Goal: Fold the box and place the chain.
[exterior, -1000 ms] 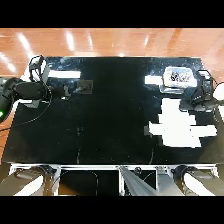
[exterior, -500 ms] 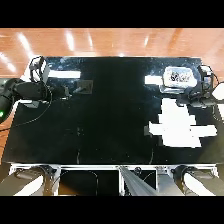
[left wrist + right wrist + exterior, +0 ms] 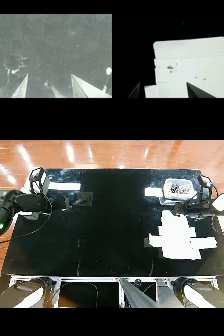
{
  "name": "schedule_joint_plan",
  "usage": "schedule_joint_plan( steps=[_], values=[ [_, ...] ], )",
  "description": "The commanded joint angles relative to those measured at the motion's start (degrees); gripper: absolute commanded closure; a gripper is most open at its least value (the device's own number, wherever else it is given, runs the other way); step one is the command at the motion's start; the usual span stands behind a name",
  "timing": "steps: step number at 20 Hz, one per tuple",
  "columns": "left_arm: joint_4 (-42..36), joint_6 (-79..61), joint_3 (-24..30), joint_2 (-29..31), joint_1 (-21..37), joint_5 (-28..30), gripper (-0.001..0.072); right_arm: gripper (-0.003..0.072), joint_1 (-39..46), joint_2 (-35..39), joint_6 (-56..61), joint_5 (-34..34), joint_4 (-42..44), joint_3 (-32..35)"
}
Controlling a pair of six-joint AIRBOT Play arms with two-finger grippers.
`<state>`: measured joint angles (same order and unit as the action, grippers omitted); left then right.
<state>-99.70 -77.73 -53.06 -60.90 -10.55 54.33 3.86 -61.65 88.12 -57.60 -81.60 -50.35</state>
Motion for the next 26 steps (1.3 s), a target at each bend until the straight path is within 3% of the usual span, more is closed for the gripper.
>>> schedule_joint_plan(
  steps=[1, 4, 7, 9, 12, 15, 18, 21, 26],
  values=[
    [-0.07, -0.02, 0.02, -0.04, 0.02, -0.61, 0.0073, -0.0023, -0.02, -0.04, -0.20, 0.17, 3.06, 0.00],
    [-0.07, -0.02, 0.02, -0.04, 0.02, -0.61, 0.0073, -0.0023, 3.78, -0.04, 0.46, -1.57, -3.48, -0.79],
    [-0.04, -0.04, 0.02, -0.04, 0.02, -0.07, 0.0073, -0.0023, 21.75, -0.07, -1.73, -3.56, -1.90, -3.28],
    [-0.09, -0.04, 0.02, -0.04, 0.02, 0.07, 0.0073, -0.0023, 38.07, -1.27, -8.00, -7.21, 5.33, -3.26],
    [-0.09, -0.04, 0.02, -0.07, 0.02, -0.13, 0.0073, -0.0023, 59.47, -8.46, -17.11, -19.96, 18.36, -3.26],
    [-0.09, -0.04, 0.02, -0.07, 0.02, -0.15, 0.0072, -0.0023, 69.81, -15.13, -27.80, -26.32, 29.55, -3.28],
    [-0.07, -0.04, 0.02, -0.04, 0.02, -0.20, 0.0073, -0.0023, 70.44, -22.40, -31.10, -29.79, 27.21, -6.05],
    [-0.11, -0.02, 0.02, -0.04, 0.02, -0.17, 0.0073, -0.0022, 65.29, -29.16, -29.66, -35.21, 26.16, -9.51],
    [-0.55, -0.02, 0.02, -0.04, 0.02, -0.44, 0.0073, -0.0023, 54.12, -34.18, -30.38, -33.11, 19.19, -11.13]
  ],
)
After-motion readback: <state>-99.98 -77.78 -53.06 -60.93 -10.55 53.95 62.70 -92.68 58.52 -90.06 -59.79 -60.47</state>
